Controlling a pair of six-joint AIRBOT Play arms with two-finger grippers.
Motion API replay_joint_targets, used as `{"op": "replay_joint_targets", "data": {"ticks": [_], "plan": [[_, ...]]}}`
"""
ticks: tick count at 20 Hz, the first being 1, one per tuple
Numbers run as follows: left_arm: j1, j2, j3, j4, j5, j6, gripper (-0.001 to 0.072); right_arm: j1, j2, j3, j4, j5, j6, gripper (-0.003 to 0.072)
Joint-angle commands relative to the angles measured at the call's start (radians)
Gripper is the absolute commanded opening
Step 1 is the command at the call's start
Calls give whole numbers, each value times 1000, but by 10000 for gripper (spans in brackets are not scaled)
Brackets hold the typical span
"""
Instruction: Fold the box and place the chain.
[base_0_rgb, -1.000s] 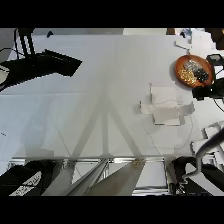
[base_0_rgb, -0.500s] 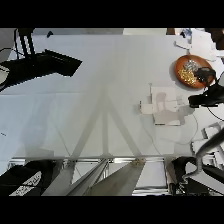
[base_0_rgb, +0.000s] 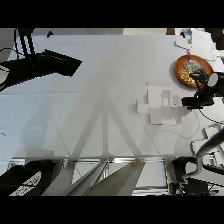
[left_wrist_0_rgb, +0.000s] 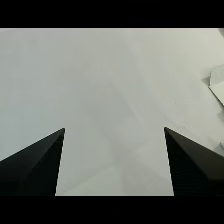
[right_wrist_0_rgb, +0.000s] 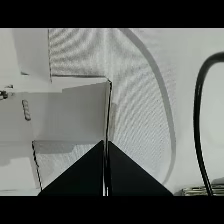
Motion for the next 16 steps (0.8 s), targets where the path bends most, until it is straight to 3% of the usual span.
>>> {"op": "replay_joint_targets", "data": {"ticks": [1, 7, 13, 16], "plan": [[0, 1, 0, 0, 0, 0, 698, 0, -16, 1, -3, -5, -8, 15], [0, 1, 0, 0, 0, 0, 698, 22, 50, 1, 21, 70, -51, 15], [0, 1, 0, 0, 0, 0, 698, 146, 230, 1, 240, 69, -176, 15], [0, 1, 0, 0, 0, 0, 698, 224, 320, 1, 405, 8, -197, 15]]}}
